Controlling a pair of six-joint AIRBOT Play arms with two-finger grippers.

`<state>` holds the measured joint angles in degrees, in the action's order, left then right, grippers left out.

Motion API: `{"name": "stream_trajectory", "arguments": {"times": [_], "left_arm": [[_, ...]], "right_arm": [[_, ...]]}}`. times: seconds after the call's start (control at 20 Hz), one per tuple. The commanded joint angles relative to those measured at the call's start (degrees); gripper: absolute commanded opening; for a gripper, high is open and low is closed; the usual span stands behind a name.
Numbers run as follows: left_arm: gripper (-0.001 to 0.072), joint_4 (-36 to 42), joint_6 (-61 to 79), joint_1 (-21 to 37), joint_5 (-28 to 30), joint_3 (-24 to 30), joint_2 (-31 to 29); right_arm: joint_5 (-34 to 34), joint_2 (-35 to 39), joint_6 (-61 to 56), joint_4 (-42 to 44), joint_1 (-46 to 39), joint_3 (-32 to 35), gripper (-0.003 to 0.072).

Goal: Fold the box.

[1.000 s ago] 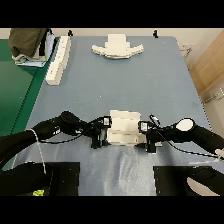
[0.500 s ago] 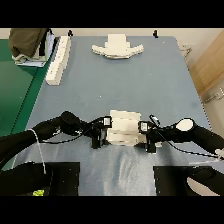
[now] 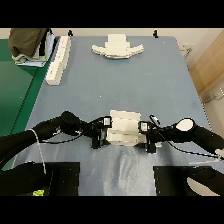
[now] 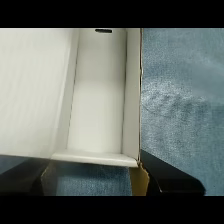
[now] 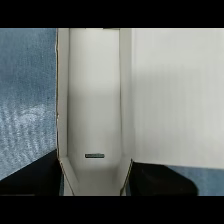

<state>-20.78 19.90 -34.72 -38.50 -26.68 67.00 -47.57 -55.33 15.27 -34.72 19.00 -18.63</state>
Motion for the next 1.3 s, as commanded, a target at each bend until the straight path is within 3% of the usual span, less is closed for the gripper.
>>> {"name": "stream_trajectory", "arguments": {"times": [0.0,0.45,0.5,0.55,0.75,1.0,1.25], "left_arm": [[0.0406,0.0,0.0,0.0,0.0,0.0,0.0],[0.0406,0.0,0.0,0.0,0.0,0.0,0.0],[0.0406,0.0,0.0,0.0,0.0,0.0,0.0],[0.0406,0.0,0.0,0.0,0.0,0.0,0.0],[0.0406,0.0,0.0,0.0,0.0,-0.1,0.0],[0.0406,0.0,0.0,0.0,0.0,0.0,0.0],[0.0406,0.0,0.0,0.0,0.0,0.0,0.0]], "right_arm": [[0.0,0.0,0.0,0.0,0.0,0.0,0.0503],[0.0,0.0,0.0,1.3,0.0,0.0,0.0515],[0.1,0.0,0.0,3.0,0.0,0.0,0.0593],[0.6,0.1,0.0,5.5,0.0,-0.2,0.0720],[0.7,1.6,0.0,7.3,0.0,-0.7,0.0720],[-1.1,4.0,-0.5,-5.0,0.0,-0.7,0.0719],[-1.7,4.3,-0.5,-7.1,0.0,-0.7,0.0717]]}}
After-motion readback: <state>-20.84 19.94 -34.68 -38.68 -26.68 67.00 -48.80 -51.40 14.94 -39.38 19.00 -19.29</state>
